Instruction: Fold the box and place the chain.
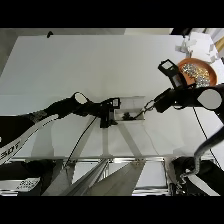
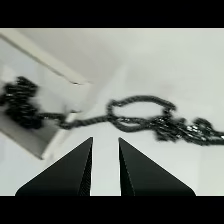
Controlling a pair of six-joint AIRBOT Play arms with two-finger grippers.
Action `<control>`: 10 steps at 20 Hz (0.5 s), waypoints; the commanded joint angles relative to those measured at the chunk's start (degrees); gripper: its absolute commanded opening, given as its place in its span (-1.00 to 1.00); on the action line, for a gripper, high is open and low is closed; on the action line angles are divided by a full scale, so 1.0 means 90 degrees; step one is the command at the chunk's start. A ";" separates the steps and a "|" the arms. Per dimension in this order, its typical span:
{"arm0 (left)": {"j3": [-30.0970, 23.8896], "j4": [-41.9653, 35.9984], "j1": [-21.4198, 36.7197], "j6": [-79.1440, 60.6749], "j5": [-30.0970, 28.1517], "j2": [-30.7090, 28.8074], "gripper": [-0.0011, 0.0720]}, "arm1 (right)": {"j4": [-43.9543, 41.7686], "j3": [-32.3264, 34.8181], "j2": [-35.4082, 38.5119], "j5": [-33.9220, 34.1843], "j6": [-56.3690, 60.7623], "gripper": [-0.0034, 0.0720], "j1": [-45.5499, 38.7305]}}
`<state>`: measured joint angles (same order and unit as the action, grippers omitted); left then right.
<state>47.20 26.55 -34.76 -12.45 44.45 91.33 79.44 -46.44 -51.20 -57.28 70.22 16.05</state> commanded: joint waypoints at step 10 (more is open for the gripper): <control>0.0000 0.0002 0.0005 0.0000 -0.0002 -0.0005 -0.41 | 0.0872 0.0002 -0.2164 0.0636 -0.0435 -0.45 -0.0634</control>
<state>47.22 26.55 -34.76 -12.45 44.42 91.33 86.32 -46.44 -66.15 -52.73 67.59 10.57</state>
